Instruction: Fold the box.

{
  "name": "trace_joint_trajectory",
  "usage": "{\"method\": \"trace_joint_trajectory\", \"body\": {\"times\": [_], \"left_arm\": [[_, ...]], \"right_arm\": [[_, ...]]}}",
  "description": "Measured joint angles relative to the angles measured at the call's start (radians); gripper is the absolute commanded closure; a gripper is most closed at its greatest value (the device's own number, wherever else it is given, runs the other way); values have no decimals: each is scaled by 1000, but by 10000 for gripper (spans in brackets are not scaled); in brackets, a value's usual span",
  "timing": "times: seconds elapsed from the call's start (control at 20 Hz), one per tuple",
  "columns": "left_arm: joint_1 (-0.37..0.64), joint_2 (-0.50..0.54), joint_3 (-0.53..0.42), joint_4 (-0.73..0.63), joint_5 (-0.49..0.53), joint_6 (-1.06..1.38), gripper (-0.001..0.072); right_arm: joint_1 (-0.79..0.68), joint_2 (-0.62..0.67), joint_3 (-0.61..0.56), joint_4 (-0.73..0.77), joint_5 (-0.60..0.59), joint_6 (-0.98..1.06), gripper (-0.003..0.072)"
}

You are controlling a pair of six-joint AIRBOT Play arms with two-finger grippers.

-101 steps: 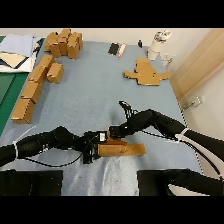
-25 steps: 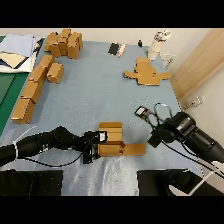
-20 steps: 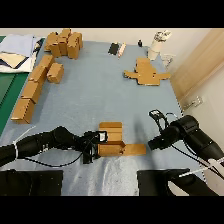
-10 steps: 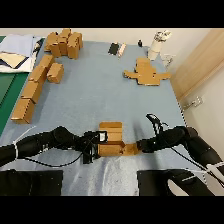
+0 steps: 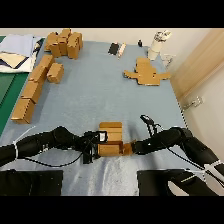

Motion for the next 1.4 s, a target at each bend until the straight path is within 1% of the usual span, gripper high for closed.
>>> {"method": "trace_joint_trajectory", "body": {"times": [0.15,0.2,0.25,0.3,0.6,0.8,1.0,1.15,1.25,1.4], "left_arm": [[0,0,0,0,0,0,258],[0,0,0,0,0,0,258],[0,0,0,0,0,0,258],[0,0,0,0,0,0,258],[0,0,0,0,0,0,258],[0,0,0,0,0,0,258],[0,0,0,0,0,0,258],[0,0,0,0,0,0,258],[0,0,0,0,0,0,258],[0,0,0,0,0,0,258]], "right_arm": [[10,-4,8,23,14,0,682],[11,-1,15,36,16,-1,669],[13,6,26,48,18,-1,499],[14,14,38,54,17,-1,420],[16,36,80,77,-3,8,420],[18,37,85,103,-25,16,232],[77,28,87,121,-9,55,232],[179,-32,108,99,29,150,233],[255,-98,153,33,45,235,234],[370,-206,254,-146,41,421,234]]}}
